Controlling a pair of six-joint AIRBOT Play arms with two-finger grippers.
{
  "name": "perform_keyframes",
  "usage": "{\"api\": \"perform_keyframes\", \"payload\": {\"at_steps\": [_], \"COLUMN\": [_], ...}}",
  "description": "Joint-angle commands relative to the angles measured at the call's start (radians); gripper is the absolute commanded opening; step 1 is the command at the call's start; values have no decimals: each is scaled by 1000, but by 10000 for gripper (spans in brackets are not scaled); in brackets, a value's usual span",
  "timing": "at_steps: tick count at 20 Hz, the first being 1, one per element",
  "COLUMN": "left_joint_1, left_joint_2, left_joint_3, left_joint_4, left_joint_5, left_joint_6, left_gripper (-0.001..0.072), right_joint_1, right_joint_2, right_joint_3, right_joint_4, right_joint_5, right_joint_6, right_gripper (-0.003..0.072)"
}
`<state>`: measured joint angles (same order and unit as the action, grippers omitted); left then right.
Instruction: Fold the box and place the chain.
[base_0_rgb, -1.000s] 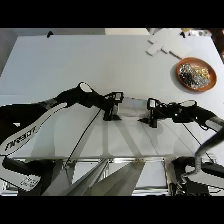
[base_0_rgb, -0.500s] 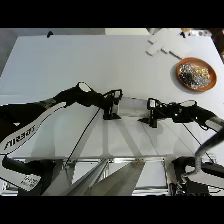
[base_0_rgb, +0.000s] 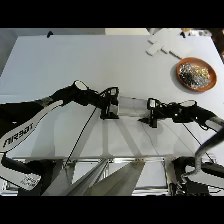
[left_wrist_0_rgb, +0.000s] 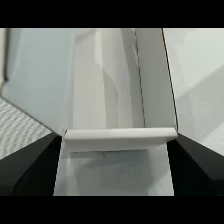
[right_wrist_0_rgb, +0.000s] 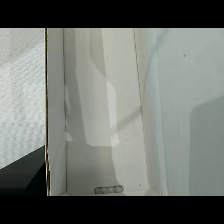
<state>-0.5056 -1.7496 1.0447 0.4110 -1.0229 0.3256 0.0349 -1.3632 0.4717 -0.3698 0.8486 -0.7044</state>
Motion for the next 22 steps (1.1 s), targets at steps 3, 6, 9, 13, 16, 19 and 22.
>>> {"api": "perform_keyframes", "payload": {"at_steps": [3, 6, 9, 13, 16, 19, 22], "left_joint_1": [-23, -27, -39, -53, -53, -55, -57], "left_joint_2": [2, 3, 3, 4, 3, 3, 3], "left_joint_3": [0, 0, 0, 0, 0, 0, 0], "left_joint_4": [43, 52, 61, 65, 36, 31, 32], "left_joint_5": [28, 32, 68, 109, 94, 92, 93], "left_joint_6": [-15, -17, -42, -74, -61, -56, -57], "left_gripper": [695, 694, 694, 693, 670, 621, 298], "right_joint_1": [0, 0, 0, 0, 0, 0, 0], "right_joint_2": [0, 0, 0, 0, 0, 0, 0], "right_joint_3": [0, 0, 0, 0, 0, 0, 0], "right_joint_4": [0, 0, 0, 0, 0, 0, 0], "right_joint_5": [0, 0, 0, 0, 0, 0, 0], "right_joint_6": [0, 0, 0, 0, 0, 0, 0], "right_gripper": [456, 456, 456, 456, 456, 456, 456]}}
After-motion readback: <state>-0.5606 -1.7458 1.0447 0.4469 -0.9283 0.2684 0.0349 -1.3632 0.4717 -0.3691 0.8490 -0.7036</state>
